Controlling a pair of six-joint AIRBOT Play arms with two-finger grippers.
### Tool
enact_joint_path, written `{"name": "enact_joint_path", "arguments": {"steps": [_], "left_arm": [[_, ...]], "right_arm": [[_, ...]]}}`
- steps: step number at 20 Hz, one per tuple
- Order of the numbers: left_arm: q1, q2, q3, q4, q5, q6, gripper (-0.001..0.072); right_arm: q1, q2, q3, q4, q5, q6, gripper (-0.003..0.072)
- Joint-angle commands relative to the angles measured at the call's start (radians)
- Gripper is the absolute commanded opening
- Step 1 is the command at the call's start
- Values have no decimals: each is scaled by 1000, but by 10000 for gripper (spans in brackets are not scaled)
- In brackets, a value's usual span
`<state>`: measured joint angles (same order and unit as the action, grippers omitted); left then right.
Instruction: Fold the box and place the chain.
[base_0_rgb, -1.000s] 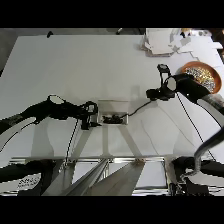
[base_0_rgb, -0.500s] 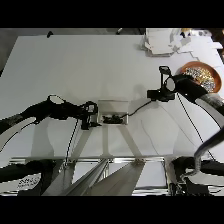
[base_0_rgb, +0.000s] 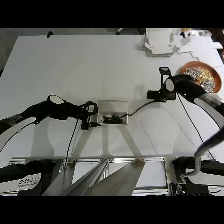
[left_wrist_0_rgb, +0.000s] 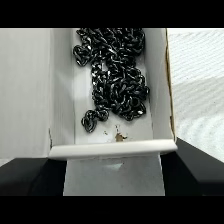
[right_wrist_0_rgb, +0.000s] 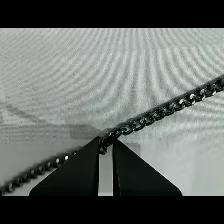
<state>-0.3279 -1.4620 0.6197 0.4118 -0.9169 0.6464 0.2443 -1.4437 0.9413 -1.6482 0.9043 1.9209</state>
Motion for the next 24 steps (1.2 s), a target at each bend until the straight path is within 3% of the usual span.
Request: {"name": "enact_joint_path", "arguments": {"steps": [1,7,13,19,24], "left_arm": [[0,0,0,0,0,0,32],[0,0,0,0,0,0,32],[0,0,0,0,0,0,32],[0,0,0,0,0,0,32],[0,0,0,0,0,0,32]], "right_arm": [[0,103,2,-34,8,-50,16],[84,383,2,-29,78,-97,16],[342,557,2,25,126,-94,16],[629,604,2,50,20,-85,16],[672,604,2,77,-49,-63,16]]}}
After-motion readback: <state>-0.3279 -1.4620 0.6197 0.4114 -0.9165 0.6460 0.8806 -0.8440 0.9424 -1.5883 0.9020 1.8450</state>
